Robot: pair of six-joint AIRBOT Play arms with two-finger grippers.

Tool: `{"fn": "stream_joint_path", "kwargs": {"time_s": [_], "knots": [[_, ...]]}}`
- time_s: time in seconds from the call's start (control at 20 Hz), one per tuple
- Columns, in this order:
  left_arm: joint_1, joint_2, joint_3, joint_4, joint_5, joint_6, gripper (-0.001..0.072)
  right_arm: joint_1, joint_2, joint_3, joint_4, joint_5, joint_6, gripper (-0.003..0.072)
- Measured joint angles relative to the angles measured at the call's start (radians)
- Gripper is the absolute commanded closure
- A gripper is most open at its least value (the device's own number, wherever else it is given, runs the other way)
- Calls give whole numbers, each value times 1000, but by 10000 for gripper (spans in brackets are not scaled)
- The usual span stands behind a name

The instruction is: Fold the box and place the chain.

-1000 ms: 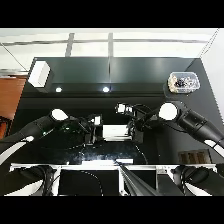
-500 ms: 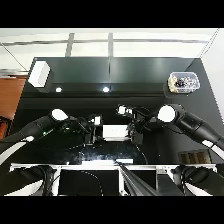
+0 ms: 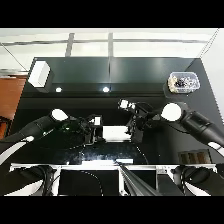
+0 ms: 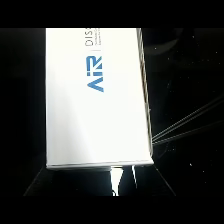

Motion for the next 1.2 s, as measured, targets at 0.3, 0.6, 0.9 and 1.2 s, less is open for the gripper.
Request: {"fn": "stream_joint_path", "kwargs": {"time_s": [0.3,0.6,0.9,1.2], "knots": [[0,0,0,0,3,0,240,-68,33,-56,128,69,280,682],[0,0,0,-1,6,0,238,-85,-70,-161,361,-23,342,680],[0,0,0,-1,6,0,237,-87,-134,-178,424,-84,359,681],[0,0,0,-11,-1,-3,238,-93,-115,-141,394,-89,345,680]]}}
